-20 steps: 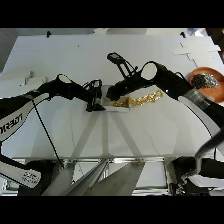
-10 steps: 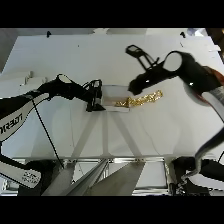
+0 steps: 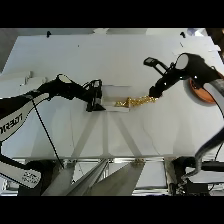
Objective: Fold the box and place the chain.
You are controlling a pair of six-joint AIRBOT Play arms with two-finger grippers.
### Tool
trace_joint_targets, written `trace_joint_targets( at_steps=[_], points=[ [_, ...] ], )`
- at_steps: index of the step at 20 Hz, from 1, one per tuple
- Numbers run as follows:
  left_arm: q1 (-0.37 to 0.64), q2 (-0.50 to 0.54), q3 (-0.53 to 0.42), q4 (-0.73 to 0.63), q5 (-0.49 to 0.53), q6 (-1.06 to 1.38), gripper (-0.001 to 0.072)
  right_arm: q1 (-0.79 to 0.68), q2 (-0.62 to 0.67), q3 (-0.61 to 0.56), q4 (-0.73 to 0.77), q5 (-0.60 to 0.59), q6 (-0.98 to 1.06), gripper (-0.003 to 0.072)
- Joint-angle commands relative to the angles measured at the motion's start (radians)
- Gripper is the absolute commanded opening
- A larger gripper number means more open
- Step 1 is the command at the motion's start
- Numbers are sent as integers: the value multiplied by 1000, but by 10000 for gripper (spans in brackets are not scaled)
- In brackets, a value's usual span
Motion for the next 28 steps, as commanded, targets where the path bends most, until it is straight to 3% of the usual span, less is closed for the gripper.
trace_joint_targets(
  at_steps=[1, 6, 11, 13, 17, 24, 28],
  points=[
    [1, 0, 0, 0, 0, 0, 464, 19, -74, -2, -39, -31, -95, 413],
    [1, 0, 0, 0, 0, 0, 464, 61, -106, -2, -45, -81, -96, 411],
    [1, 0, 0, 0, 0, 0, 464, 105, -130, -3, -81, -87, -59, 341],
    [1, 0, 0, 0, 0, 0, 464, 115, -126, -3, -105, -72, -32, 20],
    [1, 0, 0, 0, 0, 0, 464, 128, -80, -3, -126, -36, 48, 16],
    [1, 0, 0, 0, 0, 0, 464, 195, 132, -3, -124, -38, 89, 15],
    [1, 0, 0, 0, 0, 0, 464, 270, 167, -1, -93, -34, 170, 15]
  ],
)
